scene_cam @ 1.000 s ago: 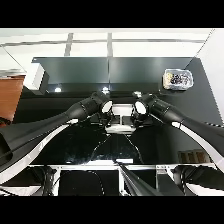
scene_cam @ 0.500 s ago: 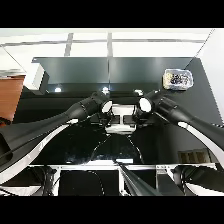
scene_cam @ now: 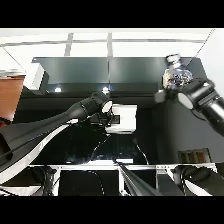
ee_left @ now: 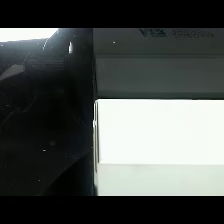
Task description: Fold the box and place the chain.
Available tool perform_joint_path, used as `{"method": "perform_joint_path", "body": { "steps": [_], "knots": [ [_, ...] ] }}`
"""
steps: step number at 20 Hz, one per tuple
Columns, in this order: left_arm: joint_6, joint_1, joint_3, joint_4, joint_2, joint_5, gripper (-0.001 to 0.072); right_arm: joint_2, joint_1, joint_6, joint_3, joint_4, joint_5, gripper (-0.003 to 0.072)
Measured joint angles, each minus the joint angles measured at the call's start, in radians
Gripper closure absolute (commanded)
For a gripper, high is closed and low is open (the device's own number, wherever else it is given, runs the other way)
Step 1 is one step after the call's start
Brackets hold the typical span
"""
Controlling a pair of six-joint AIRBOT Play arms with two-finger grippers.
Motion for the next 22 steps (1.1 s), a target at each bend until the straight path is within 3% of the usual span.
{"method": "perform_joint_path", "body": {
  "steps": [4,7,8,9,13,18,19,20,22],
  "knots": [
    [0.0,0.0,0.0,0.0,0.0,-0.003,0.068,-0.144,-0.251,0.001,0.035,0.021,-0.146,-0.0034],
    [0.0,0.0,0.0,0.0,0.0,-0.004,0.068,-0.311,-0.392,-0.02,0.19,0.153,-0.179,-0.0034],
    [0.0,0.0,0.0,0.0,0.0,-0.005,0.068,-0.372,-0.43,-0.043,0.258,0.224,-0.175,0.0019],
    [0.0,0.0,0.0,0.0,0.0,-0.005,0.068,-0.428,-0.459,-0.071,0.322,0.29,-0.166,0.007],
    [0.0,0.0,0.0,0.0,0.0,-0.007,0.068,-0.621,-0.518,-0.143,0.527,0.438,-0.097,0.0078],
    [0.0,0.0,0.0,0.0,0.0,-0.007,0.068,-0.758,-0.536,-0.173,0.621,0.489,-0.077,0.0135],
    [0.0,0.0,0.0,0.0,0.0,-0.007,0.068,-0.772,-0.537,-0.176,0.628,0.489,-0.081,0.0211],
    [0.0,0.0,0.0,0.0,0.0,-0.008,0.068,-0.787,-0.538,-0.179,0.632,0.492,-0.09,0.0211],
    [0.0,0.0,0.0,0.0,0.0,-0.008,0.068,-0.806,-0.539,-0.18,0.639,0.5,-0.106,0.0438]
  ]
}}
